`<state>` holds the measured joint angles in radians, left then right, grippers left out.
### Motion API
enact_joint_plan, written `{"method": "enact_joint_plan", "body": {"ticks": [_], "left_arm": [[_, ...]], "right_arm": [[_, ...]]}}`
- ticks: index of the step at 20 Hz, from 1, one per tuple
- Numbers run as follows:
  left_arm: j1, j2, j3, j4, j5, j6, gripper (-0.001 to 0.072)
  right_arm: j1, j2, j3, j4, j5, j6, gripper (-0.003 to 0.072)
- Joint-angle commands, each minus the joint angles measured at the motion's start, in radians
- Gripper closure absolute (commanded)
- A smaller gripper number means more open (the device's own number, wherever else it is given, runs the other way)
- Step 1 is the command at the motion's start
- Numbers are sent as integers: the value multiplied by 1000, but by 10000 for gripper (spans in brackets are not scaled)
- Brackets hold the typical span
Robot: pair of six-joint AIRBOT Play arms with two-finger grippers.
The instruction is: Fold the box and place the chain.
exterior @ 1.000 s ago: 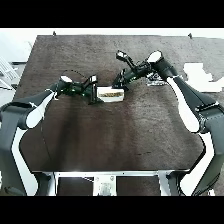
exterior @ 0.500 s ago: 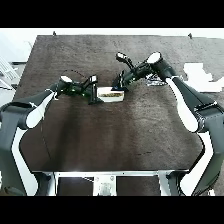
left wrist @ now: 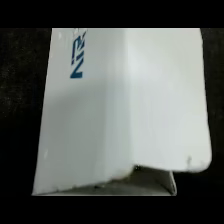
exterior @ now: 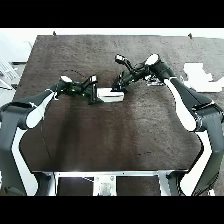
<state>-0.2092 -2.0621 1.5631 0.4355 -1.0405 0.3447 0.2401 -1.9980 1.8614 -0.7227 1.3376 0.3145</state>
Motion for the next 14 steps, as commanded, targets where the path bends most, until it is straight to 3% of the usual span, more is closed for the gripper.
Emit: {"method": "enact_joint_plan", "body": {"ticks": [1, 9, 14], "left_arm": [[0, 1, 0, 0, 0, 0, 298], [0, 1, 0, 0, 0, 0, 298], [0, 1, 0, 0, 0, 0, 298]], "right_arm": [[8, -1, 1, 0, -3, -11, 404], [10, -1, 1, -4, -20, -13, 492], [10, -1, 1, -42, -57, -13, 456]]}}
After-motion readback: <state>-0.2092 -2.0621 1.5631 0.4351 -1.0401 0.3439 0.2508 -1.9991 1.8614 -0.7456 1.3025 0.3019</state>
